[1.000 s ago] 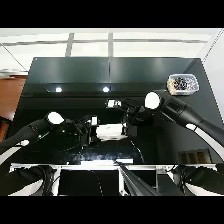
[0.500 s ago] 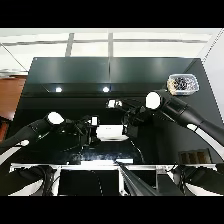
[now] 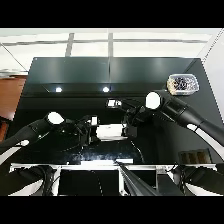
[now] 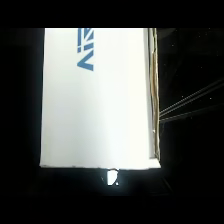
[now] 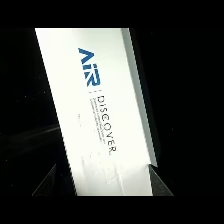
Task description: Fold the box and place the chain.
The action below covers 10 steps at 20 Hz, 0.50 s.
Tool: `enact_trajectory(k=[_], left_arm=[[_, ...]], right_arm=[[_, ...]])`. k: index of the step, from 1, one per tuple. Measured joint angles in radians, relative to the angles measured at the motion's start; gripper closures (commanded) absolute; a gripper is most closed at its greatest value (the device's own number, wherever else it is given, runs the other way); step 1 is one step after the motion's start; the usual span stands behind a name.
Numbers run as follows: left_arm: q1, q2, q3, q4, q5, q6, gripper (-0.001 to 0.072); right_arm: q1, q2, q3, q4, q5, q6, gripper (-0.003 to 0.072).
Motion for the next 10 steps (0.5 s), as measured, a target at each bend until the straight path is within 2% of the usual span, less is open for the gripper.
enact_trajectory(k=[10], left_arm=[[0.000,0.000,0.000,0.000,0.001,0.000,0.0305]], right_arm=[[0.000,0.013,0.009,-0.005,-0.011,0.019,-0.0008]])
